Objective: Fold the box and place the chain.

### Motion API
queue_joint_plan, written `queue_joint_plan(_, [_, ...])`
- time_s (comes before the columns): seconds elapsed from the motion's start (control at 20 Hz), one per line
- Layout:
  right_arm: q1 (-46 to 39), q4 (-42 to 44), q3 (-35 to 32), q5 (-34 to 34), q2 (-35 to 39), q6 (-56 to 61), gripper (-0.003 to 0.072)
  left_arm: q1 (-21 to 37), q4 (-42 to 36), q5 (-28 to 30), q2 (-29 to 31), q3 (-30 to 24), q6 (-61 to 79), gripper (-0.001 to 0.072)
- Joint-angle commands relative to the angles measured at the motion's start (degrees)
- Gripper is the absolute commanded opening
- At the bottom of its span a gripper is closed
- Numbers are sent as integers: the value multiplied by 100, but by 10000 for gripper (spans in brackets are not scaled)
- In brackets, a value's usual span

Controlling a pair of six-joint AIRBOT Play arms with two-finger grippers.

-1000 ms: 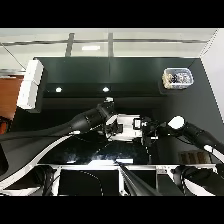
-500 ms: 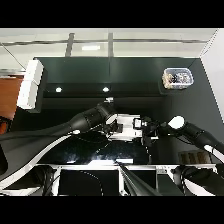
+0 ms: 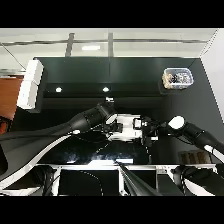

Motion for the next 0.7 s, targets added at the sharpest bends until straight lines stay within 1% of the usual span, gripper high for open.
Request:
queue_joint_plan(0.0, [2, -455, 76, 197, 173, 234, 637, 4, -20, -92, 0, 4, -4, 30])
queue_joint_plan(0.15, [0, -1320, 162, 420, 619, 1012, 637, 4, -9, -76, 0, 4, -28, 31])
queue_joint_plan(0.25, [0, -1641, 162, 649, 824, 1296, 637, 4, 0, -68, 0, 2, -116, 31])
queue_joint_plan(0.35, [4, -1624, 162, 664, 852, 1340, 636, 4, 2, -31, 0, 2, -151, 31])
queue_joint_plan(0.55, [7, -1604, 162, 485, 852, 1287, 636, 4, 74, -4, 0, 2, -151, 32])
queue_joint_plan(0.65, [7, -1600, 162, 455, 850, 1287, 625, 4, 85, -7, 0, 2, -149, 32])
